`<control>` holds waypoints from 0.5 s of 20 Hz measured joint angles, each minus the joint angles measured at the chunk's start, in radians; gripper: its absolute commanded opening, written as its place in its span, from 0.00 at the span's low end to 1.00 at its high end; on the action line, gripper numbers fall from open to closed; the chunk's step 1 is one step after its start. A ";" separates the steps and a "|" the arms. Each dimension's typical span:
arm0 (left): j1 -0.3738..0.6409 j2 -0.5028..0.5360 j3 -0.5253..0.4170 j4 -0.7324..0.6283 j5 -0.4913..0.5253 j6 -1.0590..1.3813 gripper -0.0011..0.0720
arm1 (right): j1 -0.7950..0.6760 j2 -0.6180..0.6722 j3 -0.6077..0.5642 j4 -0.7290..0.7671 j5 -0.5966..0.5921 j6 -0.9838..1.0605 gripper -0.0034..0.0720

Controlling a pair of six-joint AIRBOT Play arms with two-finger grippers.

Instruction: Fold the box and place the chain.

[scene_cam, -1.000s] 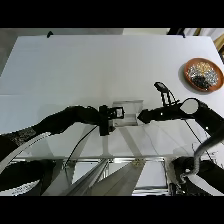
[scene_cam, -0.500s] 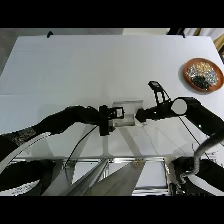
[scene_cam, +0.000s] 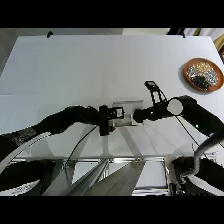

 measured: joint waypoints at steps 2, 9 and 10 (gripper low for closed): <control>0.000 0.000 0.000 0.000 0.000 0.000 0.30 | 0.006 -0.001 0.002 -0.027 0.011 0.023 0.78; 0.000 0.000 0.000 0.000 0.000 0.000 0.30 | 0.046 -0.005 0.004 -0.125 0.019 0.114 0.78; 0.000 0.000 0.000 0.000 0.000 0.000 0.30 | 0.054 -0.006 0.004 -0.140 0.019 0.130 0.78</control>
